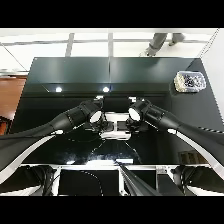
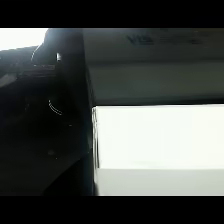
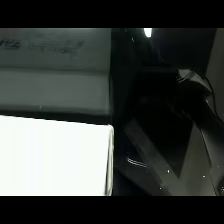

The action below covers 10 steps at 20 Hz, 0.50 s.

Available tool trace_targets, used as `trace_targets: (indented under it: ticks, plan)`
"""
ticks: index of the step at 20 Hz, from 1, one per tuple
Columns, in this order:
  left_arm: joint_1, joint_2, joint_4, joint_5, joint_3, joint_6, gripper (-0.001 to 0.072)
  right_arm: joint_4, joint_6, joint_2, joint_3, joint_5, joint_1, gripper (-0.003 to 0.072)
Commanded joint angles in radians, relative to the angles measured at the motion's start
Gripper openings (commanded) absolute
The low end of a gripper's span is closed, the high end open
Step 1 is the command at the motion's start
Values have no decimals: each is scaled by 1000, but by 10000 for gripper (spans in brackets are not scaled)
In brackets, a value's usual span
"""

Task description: Fold the box and place the chain.

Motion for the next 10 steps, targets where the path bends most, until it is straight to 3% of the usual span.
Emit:
trace_targets:
  ticks: [1,8,9,10]
  plan:
    - [0,0,-3,-1,-1,-4,30,4,5,0,3,5,-4,207]
    - [0,0,-3,0,-1,-4,30,1,5,-6,5,9,-6,198]
    - [0,0,-3,0,-1,-4,30,1,6,-7,5,7,-5,64]
    - [0,0,-3,0,-1,-4,30,1,8,-7,5,1,-5,10]
